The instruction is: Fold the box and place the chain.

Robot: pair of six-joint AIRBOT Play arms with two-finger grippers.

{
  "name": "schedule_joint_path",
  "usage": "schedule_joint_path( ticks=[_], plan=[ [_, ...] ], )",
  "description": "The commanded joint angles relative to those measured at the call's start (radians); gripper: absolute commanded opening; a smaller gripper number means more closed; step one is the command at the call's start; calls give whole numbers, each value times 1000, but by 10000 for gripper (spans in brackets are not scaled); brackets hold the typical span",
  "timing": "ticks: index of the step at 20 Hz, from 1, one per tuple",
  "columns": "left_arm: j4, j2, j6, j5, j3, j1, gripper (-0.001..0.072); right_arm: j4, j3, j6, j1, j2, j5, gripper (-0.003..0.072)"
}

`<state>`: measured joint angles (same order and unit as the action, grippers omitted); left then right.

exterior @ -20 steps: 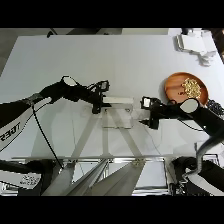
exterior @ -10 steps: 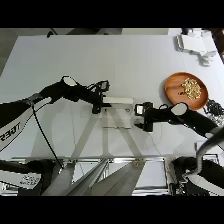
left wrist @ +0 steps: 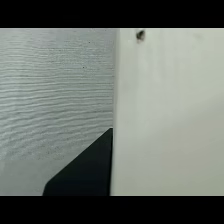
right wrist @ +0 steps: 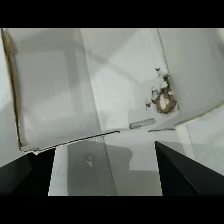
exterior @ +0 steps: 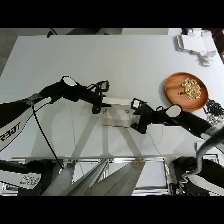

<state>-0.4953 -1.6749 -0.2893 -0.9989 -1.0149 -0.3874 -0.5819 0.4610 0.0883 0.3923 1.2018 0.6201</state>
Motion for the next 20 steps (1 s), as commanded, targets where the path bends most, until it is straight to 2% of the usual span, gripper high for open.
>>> schedule_joint_path(
  ticks=[1, 8, 10, 15, 20],
  plan=[
    [1, -1, 1, 0, 0, -1, 9, 6, 1, 213, 5, -16, -7, 693],
    [1, -1, 1, 0, 0, -1, 9, -3, 11, 229, 4, -44, -16, 693],
    [1, -1, 1, 0, 0, -1, 9, -53, 19, 229, 4, -43, -36, 693],
    [1, -1, 1, 0, 0, -1, 9, -76, 93, 222, -82, -15, -33, 692],
    [1, -1, 1, 0, 0, -1, 9, -73, 98, 201, -82, -5, -6, 672]
  ],
)
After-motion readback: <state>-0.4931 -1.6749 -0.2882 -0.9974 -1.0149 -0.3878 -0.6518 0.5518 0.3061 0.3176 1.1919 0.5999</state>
